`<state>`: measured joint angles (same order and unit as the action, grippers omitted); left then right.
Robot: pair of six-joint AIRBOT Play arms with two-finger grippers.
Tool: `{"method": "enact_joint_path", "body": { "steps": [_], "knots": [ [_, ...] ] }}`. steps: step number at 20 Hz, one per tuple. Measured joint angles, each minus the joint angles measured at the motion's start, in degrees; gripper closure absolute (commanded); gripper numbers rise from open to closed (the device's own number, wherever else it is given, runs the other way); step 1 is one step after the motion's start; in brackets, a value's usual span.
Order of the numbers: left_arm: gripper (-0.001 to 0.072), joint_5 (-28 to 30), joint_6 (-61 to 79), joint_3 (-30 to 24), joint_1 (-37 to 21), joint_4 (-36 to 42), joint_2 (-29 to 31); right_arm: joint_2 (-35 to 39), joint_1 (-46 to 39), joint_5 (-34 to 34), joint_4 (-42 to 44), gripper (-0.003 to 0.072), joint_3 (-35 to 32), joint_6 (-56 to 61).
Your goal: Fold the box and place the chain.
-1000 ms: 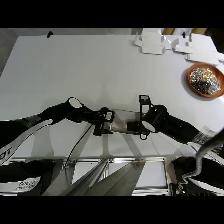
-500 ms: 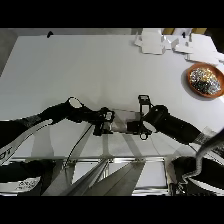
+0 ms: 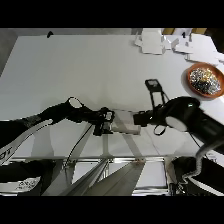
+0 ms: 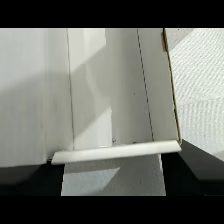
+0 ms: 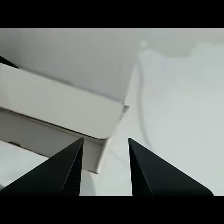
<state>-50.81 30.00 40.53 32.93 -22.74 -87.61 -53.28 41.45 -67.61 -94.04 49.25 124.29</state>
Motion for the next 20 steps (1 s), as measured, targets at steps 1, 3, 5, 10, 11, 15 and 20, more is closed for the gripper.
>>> {"method": "enact_joint_path", "body": {
  "steps": [1,3,5,10,11,15,20],
  "knots": [
    [0.0500,0.00,0.00,0.00,0.00,0.00,0.00,1.14,-2.60,-1.09,-1.33,0.0366,1.79,-2.89],
    [0.0500,0.00,0.00,0.00,0.00,0.00,0.00,2.19,-10.36,-1.86,-3.98,0.0367,5.16,-9.62],
    [0.0500,0.00,0.00,0.00,0.00,0.00,0.00,1.68,-20.70,-0.76,-5.14,0.0373,7.76,-16.35],
    [0.0500,0.00,-0.02,0.00,0.00,0.00,0.00,-4.28,-47.28,8.83,-3.43,0.0384,10.75,-29.66],
    [0.0500,-0.02,-0.02,0.00,0.00,0.00,0.00,-5.97,-51.34,10.67,-2.91,0.0384,10.93,-31.32],
    [0.0500,-0.02,-0.02,0.00,0.00,0.00,0.00,-13.55,-63.23,16.94,-0.92,0.0385,11.37,-35.74],
    [0.0500,-0.02,-0.02,0.00,0.00,0.02,0.00,-21.70,-69.22,23.82,-0.02,0.0386,11.50,-37.38]
  ]
}}
